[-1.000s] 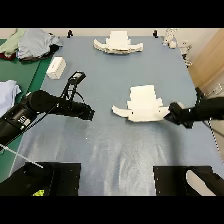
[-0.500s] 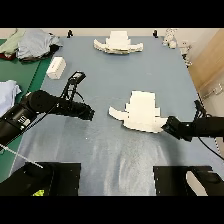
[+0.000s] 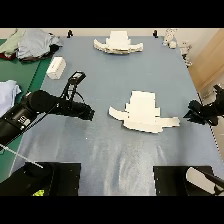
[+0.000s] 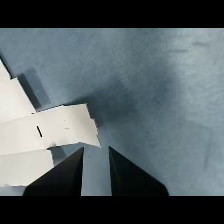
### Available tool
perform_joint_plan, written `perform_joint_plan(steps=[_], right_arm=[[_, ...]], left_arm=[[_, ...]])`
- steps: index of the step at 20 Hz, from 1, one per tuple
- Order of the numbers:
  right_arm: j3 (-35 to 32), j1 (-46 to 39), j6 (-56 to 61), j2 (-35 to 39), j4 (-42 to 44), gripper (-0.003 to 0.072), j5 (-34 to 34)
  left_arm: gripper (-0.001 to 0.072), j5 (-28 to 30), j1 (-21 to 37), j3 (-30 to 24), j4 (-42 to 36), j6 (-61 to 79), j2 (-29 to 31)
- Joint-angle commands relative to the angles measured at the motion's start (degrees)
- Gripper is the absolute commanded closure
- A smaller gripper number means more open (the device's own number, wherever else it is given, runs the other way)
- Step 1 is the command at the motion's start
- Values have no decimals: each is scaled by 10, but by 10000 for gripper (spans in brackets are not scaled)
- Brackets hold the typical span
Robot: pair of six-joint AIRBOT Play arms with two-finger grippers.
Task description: Fold the box.
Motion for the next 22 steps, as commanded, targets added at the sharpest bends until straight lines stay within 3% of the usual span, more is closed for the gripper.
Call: perform_joint_plan(steps=[1,6,14,15,17,18,22], right_arm=[[23,-47,-115,-110,89,438,-16],[23,-47,-184,-201,124,438,-18],[23,16,-240,-211,184,466,-47],[23,26,-240,-211,185,544,-49],[23,38,-240,-211,185,610,-55],[23,41,-241,-211,185,686,-62],[21,63,-260,-183,186,685,-58]], left_arm=[[699,0,0,0,0,0,0],[699,0,0,0,0,0,0],[699,0,0,0,0,0,0],[699,0,0,0,0,0,0],[699,0,0,0,0,0,0],[699,0,0,0,0,0,0],[699,0,0,0,0,0,0]])
